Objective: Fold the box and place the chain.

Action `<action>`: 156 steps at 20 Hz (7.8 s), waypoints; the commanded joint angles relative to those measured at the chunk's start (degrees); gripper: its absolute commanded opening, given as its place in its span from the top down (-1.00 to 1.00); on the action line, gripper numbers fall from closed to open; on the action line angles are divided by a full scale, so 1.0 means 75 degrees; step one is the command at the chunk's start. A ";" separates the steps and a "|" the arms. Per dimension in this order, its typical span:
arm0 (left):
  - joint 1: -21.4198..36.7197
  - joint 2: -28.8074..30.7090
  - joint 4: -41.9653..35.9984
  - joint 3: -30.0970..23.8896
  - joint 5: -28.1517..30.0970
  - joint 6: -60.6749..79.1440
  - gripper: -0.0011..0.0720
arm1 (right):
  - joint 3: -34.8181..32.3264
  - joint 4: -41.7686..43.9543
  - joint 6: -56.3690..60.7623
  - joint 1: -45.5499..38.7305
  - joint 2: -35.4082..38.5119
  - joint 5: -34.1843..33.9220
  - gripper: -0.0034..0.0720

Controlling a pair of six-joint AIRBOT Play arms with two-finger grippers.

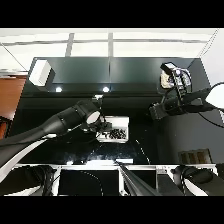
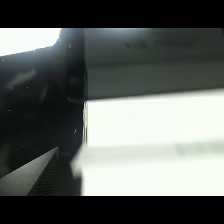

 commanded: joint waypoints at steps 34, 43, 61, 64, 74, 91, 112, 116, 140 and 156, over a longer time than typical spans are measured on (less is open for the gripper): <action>0.3835 0.0184 -0.7222 -0.3200 0.1309 1.8884 -0.99 | -0.0003 -0.0187 0.0143 -0.0105 0.0061 -0.0801 -0.19; 0.3832 0.0184 -0.7204 -0.3200 0.1314 1.8884 -0.30 | -0.0137 -0.0254 0.0122 0.0128 -0.0629 -0.1565 -1.00; 0.3832 0.0184 -0.7204 -0.3200 0.1314 1.8884 -0.30 | -0.0111 0.3427 -0.8227 0.1029 -0.2943 -0.0134 -1.00; 0.3832 0.0184 -0.7204 -0.3200 0.1314 1.8884 -0.30 | -0.0114 0.2952 -0.8154 0.1297 -0.2943 -0.0181 -1.00; 0.3832 0.0184 -0.7204 -0.3200 0.1314 1.8884 -0.30 | -0.0114 0.1469 -0.6787 0.2052 -0.2667 -0.1186 -0.37; 0.3832 0.0184 -0.7204 -0.3200 0.1311 1.8884 -0.30 | -0.0117 0.0414 -0.5269 0.2576 -0.2334 -0.1125 0.27; 0.3832 0.0184 -0.7204 -0.3200 0.1311 1.8884 -0.30 | -0.0117 0.0449 -0.5251 0.2576 -0.2337 -0.1011 0.37; 0.3832 0.0184 -0.7204 -0.3200 0.1311 1.8884 -0.30 | -0.0117 0.0452 -0.5254 0.2576 -0.2337 -0.0944 0.56; 0.3832 0.0184 -0.7204 -0.3200 0.1311 1.8884 -0.30 | -0.0117 0.0423 -0.5225 0.2576 -0.2343 -0.0455 0.24; 0.3832 0.0184 -0.7204 -0.3200 0.1311 1.8884 -0.30 | -0.0114 0.0361 -0.5021 0.2576 -0.2340 -0.0781 0.59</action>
